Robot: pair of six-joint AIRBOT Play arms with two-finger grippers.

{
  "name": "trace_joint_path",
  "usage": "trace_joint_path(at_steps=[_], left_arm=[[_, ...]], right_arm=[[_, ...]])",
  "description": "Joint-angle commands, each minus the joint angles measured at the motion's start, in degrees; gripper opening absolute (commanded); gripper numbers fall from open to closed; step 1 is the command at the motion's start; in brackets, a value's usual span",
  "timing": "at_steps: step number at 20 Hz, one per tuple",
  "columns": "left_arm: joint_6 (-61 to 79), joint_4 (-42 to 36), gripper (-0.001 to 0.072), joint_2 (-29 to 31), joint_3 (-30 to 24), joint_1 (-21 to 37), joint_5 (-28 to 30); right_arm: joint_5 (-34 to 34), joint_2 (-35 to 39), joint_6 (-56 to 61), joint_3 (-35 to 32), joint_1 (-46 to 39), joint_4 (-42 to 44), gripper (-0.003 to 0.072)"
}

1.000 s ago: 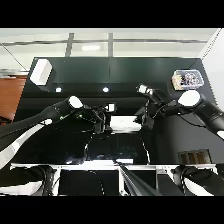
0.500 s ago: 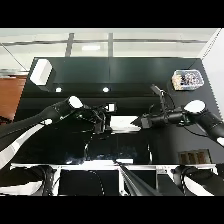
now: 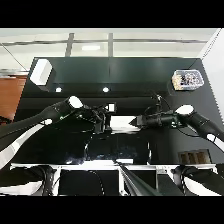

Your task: Fold the box and place the chain.

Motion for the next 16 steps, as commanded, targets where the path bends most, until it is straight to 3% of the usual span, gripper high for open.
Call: trace_joint_path(at_steps=[1, 4, 10, 11, 13, 16], left_arm=[[-0.07, -0.07, 0.0402, -0.04, 0.02, 0.0, 0.0], [-0.09, -0.07, 0.0401, -0.04, 0.02, 0.0, 0.0], [-0.09, -0.04, 0.0405, -0.02, 0.11, 0.11, -0.02], [-0.13, -0.02, 0.0451, 0.2, 0.13, 0.11, -0.2], [-0.87, 1.31, 0.072, 1.25, 0.15, 0.22, -0.5], [-8.31, 8.59, 0.072, 5.35, 0.2, 1.6, -4.28]], right_arm=[[-3.65, -0.9, 1.14, -0.17, 0.83, -4.15, 0.0004], [-1.03, -0.79, -0.72, 0.63, 0.68, -4.11, 0.0008], [15.54, 5.79, -0.9, 10.01, -6.84, -5.55, 0.0009], [17.55, 7.72, -0.74, 11.5, -9.49, -7.56, 0.0009], [19.91, 11.69, 0.5, 12.5, -15.26, -12.87, 0.0009], [25.46, 16.09, 0.7, 12.48, -24.72, -20.98, 0.0009]])
